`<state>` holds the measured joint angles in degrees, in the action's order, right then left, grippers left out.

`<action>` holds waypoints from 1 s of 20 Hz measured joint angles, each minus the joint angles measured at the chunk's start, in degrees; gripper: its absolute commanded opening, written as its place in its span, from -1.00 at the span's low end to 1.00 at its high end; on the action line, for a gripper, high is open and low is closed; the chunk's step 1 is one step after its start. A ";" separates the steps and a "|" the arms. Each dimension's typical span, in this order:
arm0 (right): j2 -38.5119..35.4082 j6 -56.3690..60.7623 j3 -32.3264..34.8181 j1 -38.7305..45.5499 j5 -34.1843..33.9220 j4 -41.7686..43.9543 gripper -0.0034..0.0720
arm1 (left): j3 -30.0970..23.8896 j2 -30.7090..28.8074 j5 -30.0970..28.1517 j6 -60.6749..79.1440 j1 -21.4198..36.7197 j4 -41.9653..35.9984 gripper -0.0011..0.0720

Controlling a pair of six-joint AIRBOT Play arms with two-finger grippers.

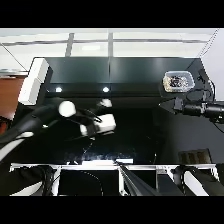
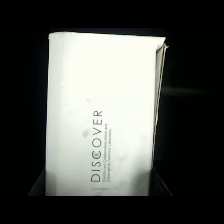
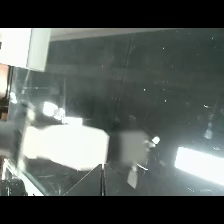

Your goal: Fold the box and place the chain.

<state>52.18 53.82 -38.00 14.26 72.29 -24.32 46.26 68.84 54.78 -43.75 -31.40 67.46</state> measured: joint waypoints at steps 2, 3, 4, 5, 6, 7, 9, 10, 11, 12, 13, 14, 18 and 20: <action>0.00 0.00 0.00 0.00 0.42 0.00 -0.87 | -2.71 -4.63 5.25 -6.43 9.25 3.93 -0.01; 0.00 0.00 0.00 0.00 0.57 0.00 -0.87 | -4.28 -6.97 7.54 -9.31 14.21 5.16 -0.01; 0.00 0.00 0.00 -0.02 0.87 0.00 -0.87 | -5.99 -9.75 9.57 -11.89 19.96 6.19 -0.01; -0.02 -0.02 0.00 -0.07 1.07 0.00 -0.87 | -7.65 -12.31 11.28 -13.99 25.90 6.97 0.01; -0.02 -0.24 0.00 -0.07 1.33 0.00 -0.87 | -8.83 -14.47 12.79 -15.30 31.58 7.76 0.01; -0.02 -0.44 0.00 -0.07 1.51 0.00 -0.87 | -9.66 -16.24 13.18 -16.55 37.70 7.96 0.01; -0.02 -0.66 0.00 -0.07 1.70 0.00 -0.87 | -10.23 -18.29 13.25 -17.92 48.94 8.63 0.01; -0.02 -0.74 0.00 -0.07 1.84 0.00 -0.87 | -10.27 -18.73 12.79 -18.18 53.83 8.98 0.01; -0.04 -0.83 0.00 -0.07 1.86 0.02 -0.87 | -10.27 -18.91 11.45 -18.29 58.71 9.05 0.02; -0.04 -0.83 0.00 -0.07 1.90 0.04 -0.87 | -10.25 -18.86 9.88 -18.38 62.66 9.05 0.01; -0.04 -0.85 0.00 -0.20 1.99 0.11 -0.87 | -10.23 -18.62 8.13 -17.99 66.14 8.98 0.01; -0.04 -0.87 0.00 -0.44 1.97 0.13 -0.87 | -10.21 -18.18 6.19 -16.85 68.70 8.35 0.02; -0.04 -0.92 0.00 -2.69 0.72 0.26 -0.87 | -10.05 -15.06 -1.31 -11.28 72.54 5.44 0.02; -0.07 -0.94 0.00 -3.87 -0.57 0.26 -0.87 | -10.03 -12.92 -3.96 -8.46 71.93 4.55 0.01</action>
<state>52.12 52.88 -38.00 10.39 71.72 -24.05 36.23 55.92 50.83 -52.21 40.53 72.01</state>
